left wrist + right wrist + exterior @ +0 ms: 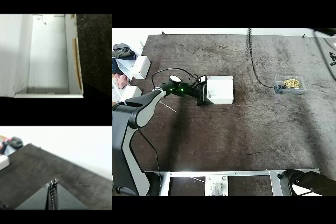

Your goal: Fold the box and place the chain.

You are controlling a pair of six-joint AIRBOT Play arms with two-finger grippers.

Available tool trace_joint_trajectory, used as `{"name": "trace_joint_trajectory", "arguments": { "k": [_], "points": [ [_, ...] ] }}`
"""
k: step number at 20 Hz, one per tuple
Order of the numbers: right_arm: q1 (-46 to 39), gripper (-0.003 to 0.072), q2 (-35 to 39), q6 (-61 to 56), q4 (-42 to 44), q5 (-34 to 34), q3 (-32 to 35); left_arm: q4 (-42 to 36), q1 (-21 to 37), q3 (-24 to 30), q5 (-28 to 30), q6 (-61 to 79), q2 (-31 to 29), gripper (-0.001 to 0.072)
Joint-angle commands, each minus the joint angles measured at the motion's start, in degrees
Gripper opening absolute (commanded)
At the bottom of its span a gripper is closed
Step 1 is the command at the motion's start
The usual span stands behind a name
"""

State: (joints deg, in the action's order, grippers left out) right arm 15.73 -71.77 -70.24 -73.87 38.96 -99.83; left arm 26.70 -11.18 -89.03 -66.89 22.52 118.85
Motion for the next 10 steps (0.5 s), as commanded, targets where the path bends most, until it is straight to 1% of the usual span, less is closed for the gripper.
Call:
{"name": "trace_joint_trajectory", "arguments": {
  "k": [1, 3, 7, 10],
  "points": [
    [3.41, -0.0016, -4.26, -0.02, 2.03, 1.22, 0.04, 0.00, -0.02, 0.00, 0.00, 0.00, 0.02, 0.0124],
    [5.18, -0.0016, -7.04, -0.02, 2.56, 2.67, 0.09, 0.00, -0.02, 0.00, 0.00, 0.00, 0.04, 0.0124],
    [6.45, -0.0015, -13.00, -0.48, 3.23, 8.35, 0.72, 0.00, -0.02, 0.00, 0.00, 0.00, 0.04, 0.0124],
    [6.43, -0.0015, -15.87, -0.48, 2.84, 8.46, 4.24, 0.00, -0.02, 0.00, 0.00, 0.00, 0.04, 0.0124]
  ]
}}
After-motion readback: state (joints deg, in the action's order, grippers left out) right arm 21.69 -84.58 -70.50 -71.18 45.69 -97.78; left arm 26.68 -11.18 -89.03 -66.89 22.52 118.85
